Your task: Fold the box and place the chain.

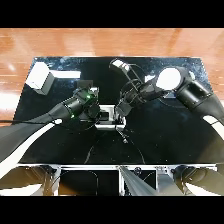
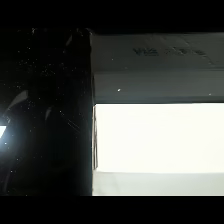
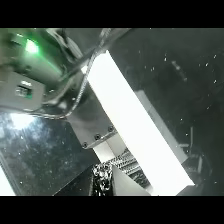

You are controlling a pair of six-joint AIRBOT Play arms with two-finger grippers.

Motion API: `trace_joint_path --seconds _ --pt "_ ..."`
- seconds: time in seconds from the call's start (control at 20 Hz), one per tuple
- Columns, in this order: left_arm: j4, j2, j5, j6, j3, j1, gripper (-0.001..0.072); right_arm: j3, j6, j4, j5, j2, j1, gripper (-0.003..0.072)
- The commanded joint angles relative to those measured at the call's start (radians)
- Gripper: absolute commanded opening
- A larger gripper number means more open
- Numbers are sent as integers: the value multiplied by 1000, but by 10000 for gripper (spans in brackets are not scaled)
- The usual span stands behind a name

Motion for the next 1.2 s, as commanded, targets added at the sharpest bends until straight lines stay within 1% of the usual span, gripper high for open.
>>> trace_joint_path --seconds 0.0,0.05,0.1,0.15,0.2,0.25,0.4,0.45,0.55,0.65,0.75,0.8,0.95,1.05,1.15 --pt "-1 0 0 0 0 0 21 -2 -1 0 58 -59 1 19" --pt "-1 0 0 0 0 0 21 -7 -1 0 72 -77 1 20" --pt "-1 0 0 0 0 0 21 -11 0 0 71 -90 1 73" --pt "-2 0 0 0 0 0 21 -11 -1 -1 68 -96 0 374" --pt "-2 0 0 0 0 0 21 -11 -5 -4 69 -95 -3 638" --pt "-1 0 0 0 0 0 21 -11 -13 -6 91 -90 -13 604" --pt "-2 0 1 0 0 0 21 -13 -39 -8 174 -36 -112 606" --pt "-3 0 1 0 0 0 21 -34 -66 -7 208 -9 -162 606" --pt "-5 0 1 0 0 0 21 -153 -132 8 232 47 -255 606" --pt "-5 0 1 0 0 0 21 -317 -188 13 134 98 -306 606" --pt "-5 0 1 0 0 0 21 -463 -239 11 -6 126 -293 606" --pt "-5 0 1 0 0 0 21 -515 -288 11 -52 129 -261 605" --pt "-5 0 0 0 0 0 21 -599 -357 -2 -209 130 -80 605" --pt "-5 0 1 0 0 0 21 -642 -356 -39 -344 129 42 605" --pt "-7 0 1 0 0 0 21 -676 -355 -58 -493 129 111 605"
